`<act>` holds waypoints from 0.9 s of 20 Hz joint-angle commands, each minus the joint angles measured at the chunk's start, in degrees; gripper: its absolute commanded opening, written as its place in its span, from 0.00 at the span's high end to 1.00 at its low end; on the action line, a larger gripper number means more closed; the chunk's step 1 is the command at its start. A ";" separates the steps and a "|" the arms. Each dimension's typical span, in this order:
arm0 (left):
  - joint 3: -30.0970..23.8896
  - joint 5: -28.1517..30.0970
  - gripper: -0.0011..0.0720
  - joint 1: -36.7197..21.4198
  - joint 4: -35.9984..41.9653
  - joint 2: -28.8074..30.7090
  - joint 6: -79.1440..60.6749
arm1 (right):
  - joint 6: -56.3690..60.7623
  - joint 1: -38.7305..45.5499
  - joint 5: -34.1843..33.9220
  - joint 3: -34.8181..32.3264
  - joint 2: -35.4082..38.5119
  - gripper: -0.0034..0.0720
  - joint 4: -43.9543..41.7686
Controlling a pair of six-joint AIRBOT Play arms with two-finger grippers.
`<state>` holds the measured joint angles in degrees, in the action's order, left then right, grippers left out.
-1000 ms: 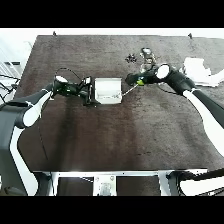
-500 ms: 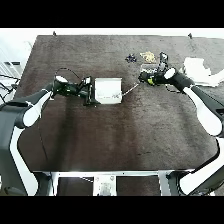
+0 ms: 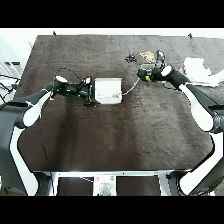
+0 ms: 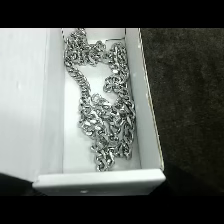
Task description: Fold the box and place the chain.
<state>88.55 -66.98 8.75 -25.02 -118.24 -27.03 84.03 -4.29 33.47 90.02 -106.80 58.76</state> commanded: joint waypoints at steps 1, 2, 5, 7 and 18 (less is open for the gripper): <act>0.00 -0.02 0.26 0.02 0.00 0.02 0.00 | -3.80 -1.60 6.78 0.31 7.87 0.94 0.11; 0.00 -0.02 0.26 0.02 0.00 0.02 0.00 | -4.63 -2.49 9.09 0.31 11.61 0.94 0.70; 0.00 -0.04 0.26 0.02 0.00 0.02 0.00 | -4.68 -5.90 15.26 0.31 21.97 0.94 5.03; 0.00 -0.04 0.26 0.02 0.00 0.02 0.00 | -2.84 -8.92 17.86 0.31 28.11 0.94 8.72; 0.00 -0.07 0.26 0.02 0.00 0.02 0.02 | 11.43 -29.27 18.93 -4.20 39.71 0.94 21.94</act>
